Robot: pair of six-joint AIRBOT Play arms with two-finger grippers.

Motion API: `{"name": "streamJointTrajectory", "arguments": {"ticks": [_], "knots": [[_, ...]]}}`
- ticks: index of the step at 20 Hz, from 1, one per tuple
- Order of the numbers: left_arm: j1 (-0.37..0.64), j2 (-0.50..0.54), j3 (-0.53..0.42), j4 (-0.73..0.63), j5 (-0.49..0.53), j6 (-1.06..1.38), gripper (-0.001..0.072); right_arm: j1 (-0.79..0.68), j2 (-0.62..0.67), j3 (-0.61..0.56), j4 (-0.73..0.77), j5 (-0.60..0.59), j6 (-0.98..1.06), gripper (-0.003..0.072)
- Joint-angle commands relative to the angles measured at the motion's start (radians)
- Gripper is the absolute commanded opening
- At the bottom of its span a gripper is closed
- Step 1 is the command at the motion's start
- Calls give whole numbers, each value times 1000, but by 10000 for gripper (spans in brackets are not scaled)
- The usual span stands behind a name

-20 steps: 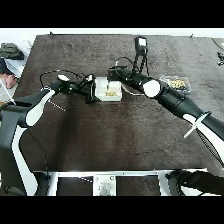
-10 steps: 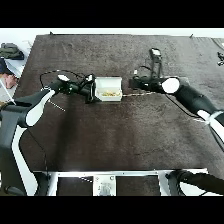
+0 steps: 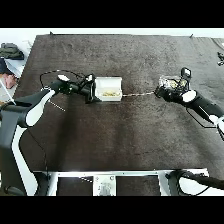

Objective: Fold the box and place the chain.

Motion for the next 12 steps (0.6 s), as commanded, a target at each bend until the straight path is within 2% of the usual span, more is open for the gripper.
{"name": "streamJointTrajectory", "arguments": {"ticks": [1, 11, 12], "knots": [[1, 0, 0, 0, 0, 0, 410, -18, -74, 9, 29, -64, 5, 383], [1, 0, 0, 0, 0, 0, 410, -2, -228, 116, 85, -100, 5, 382], [1, 0, 0, 0, 1, 0, 410, 6, -248, 126, 85, -105, 5, 338]]}}
